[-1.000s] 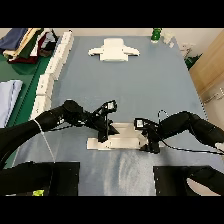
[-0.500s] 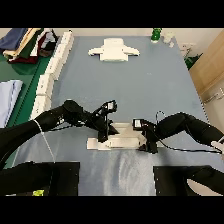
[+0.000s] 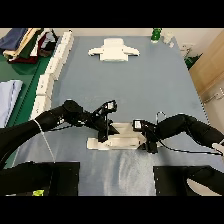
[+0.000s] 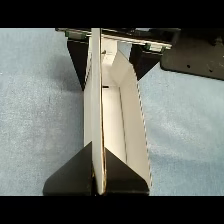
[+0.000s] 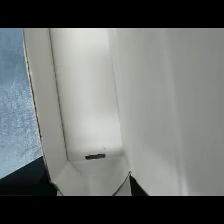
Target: Fold the box.
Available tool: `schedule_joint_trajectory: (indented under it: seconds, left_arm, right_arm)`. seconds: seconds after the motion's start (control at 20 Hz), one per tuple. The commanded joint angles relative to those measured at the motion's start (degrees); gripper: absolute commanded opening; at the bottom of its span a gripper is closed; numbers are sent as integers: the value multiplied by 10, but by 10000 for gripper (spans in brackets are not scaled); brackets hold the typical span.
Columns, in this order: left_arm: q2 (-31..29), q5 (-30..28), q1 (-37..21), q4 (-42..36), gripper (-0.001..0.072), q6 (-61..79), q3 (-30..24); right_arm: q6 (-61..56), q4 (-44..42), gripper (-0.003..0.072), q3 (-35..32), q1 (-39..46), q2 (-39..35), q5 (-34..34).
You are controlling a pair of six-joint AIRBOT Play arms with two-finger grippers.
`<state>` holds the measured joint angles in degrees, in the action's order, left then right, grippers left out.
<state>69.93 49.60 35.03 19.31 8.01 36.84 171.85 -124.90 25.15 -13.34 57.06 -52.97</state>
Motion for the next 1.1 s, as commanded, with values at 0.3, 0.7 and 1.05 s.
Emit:
schedule_joint_trajectory:
  seconds: [0.3, 0.7, 1.05]
  left_arm:
    - [0, 0, 0, 0, 14, 0, 0]
    - [0, 0, 0, 0, 14, 0, 0]
    - [0, 0, 0, 0, 14, 0, 0]
  right_arm:
    - [-9, -5, 590, 1, 1, -39, 0]
    - [-10, -19, 589, -41, -2, -63, 45]
    - [1, -25, 589, -42, -5, -63, 50]
